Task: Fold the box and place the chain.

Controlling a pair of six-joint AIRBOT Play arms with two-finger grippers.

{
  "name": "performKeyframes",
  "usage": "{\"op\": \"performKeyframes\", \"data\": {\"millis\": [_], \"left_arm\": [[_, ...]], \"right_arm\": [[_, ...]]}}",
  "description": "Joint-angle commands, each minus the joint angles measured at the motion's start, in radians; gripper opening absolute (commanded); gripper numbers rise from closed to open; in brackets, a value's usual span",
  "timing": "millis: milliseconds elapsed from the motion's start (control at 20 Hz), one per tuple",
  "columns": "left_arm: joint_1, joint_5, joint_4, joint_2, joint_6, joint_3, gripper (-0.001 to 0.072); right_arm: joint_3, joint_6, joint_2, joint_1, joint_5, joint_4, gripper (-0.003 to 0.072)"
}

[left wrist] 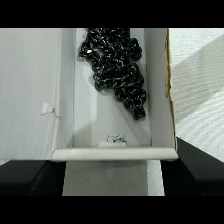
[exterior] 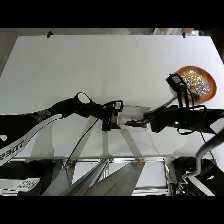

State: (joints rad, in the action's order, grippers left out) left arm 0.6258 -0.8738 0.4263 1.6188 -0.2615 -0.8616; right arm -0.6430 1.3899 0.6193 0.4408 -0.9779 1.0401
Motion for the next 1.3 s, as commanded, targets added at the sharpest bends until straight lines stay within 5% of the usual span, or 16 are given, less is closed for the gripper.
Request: {"op": "performKeyframes", "data": {"millis": [0, 450, 600, 950, 1100, 1250], "left_arm": [[-0.001, -0.002, 0.000, -0.001, 0.000, -0.001, 0.0273], [-0.001, -0.002, 0.000, -0.001, 0.000, -0.001, 0.0273], [-0.001, -0.003, 0.000, -0.001, 0.000, -0.001, 0.0273], [-0.001, -0.002, 0.000, -0.001, 0.000, -0.001, 0.0273], [-0.001, -0.003, 0.000, -0.001, 0.000, -0.001, 0.0273], [-0.001, -0.002, 0.000, -0.001, 0.000, -0.001, 0.0273]], "right_arm": [[-0.001, 0.000, 0.013, 0.096, 0.117, -0.085, 0.0018], [-0.001, 0.000, 0.243, 0.211, 0.195, -0.068, 0.0020], [-0.004, 0.000, 0.267, 0.211, 0.188, -0.057, 0.0226], [-0.232, 0.013, 0.246, -0.028, -0.166, 0.137, 0.0151], [-0.235, 0.024, 0.248, -0.166, -0.257, 0.257, 0.0044], [-0.232, 0.063, 0.248, -0.271, -0.266, 0.384, 0.0039]]}}
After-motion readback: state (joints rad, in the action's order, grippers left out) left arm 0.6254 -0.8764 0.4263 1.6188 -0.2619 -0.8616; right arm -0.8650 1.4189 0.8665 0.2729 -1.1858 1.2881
